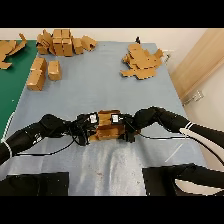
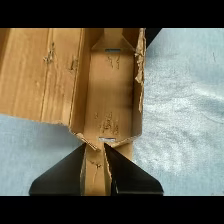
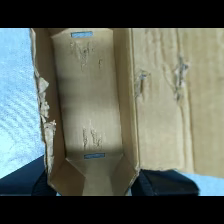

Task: Fold the box.

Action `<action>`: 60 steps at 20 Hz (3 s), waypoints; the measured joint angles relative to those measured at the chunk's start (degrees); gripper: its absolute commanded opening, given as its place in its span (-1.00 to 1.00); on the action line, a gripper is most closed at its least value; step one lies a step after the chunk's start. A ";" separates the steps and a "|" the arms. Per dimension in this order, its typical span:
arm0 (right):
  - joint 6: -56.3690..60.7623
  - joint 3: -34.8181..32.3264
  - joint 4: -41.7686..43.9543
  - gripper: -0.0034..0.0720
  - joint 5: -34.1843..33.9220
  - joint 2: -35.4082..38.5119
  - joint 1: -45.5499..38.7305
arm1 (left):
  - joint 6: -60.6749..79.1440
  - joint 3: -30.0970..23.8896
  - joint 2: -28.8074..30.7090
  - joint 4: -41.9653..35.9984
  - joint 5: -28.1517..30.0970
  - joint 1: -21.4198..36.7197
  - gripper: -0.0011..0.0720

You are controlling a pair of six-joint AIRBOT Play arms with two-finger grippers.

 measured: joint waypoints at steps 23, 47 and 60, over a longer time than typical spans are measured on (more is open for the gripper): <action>0.00 0.00 0.00 0.56 0.07 0.00 -0.02 | 0.26 2.47 -3.28 -2.40 2.71 -3.65 -0.93; -0.02 0.00 0.02 0.57 0.04 0.00 -0.02 | -1.92 2.47 -1.81 0.57 4.04 -3.67 -0.94; -0.02 0.00 0.04 0.56 0.04 0.00 -0.02 | -90.92 2.27 18.64 53.66 -14.88 -3.45 -0.94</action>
